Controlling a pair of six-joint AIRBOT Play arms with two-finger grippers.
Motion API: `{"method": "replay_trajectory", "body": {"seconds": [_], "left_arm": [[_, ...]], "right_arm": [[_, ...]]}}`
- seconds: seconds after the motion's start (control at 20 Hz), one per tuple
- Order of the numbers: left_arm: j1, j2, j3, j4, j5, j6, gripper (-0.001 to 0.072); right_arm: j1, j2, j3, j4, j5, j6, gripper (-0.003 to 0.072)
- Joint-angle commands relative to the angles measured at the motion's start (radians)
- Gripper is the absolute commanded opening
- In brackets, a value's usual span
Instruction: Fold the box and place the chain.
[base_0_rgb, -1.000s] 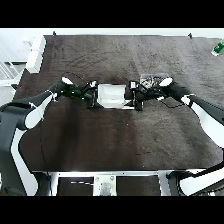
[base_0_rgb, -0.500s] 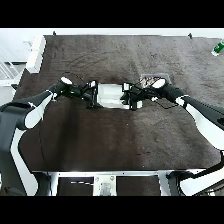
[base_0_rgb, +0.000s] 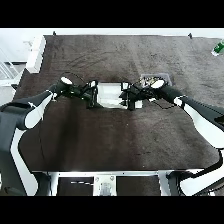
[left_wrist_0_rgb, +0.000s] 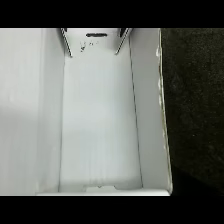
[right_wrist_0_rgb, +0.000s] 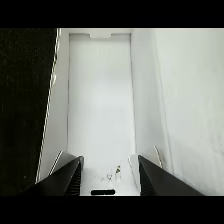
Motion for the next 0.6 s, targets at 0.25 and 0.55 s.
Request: {"method": "replay_trajectory", "body": {"seconds": [0.25, 0.55], "left_arm": [[0.000, -0.001, 0.000, 0.000, 0.000, 0.000, 0.0409], [0.000, -0.001, 0.000, 0.000, 0.000, 0.000, 0.0409]], "right_arm": [[-0.002, -0.001, 0.001, 0.026, -0.002, -0.018, 0.0591], [-0.002, 0.001, 0.009, -0.220, -0.005, 0.194, 0.0125]]}}
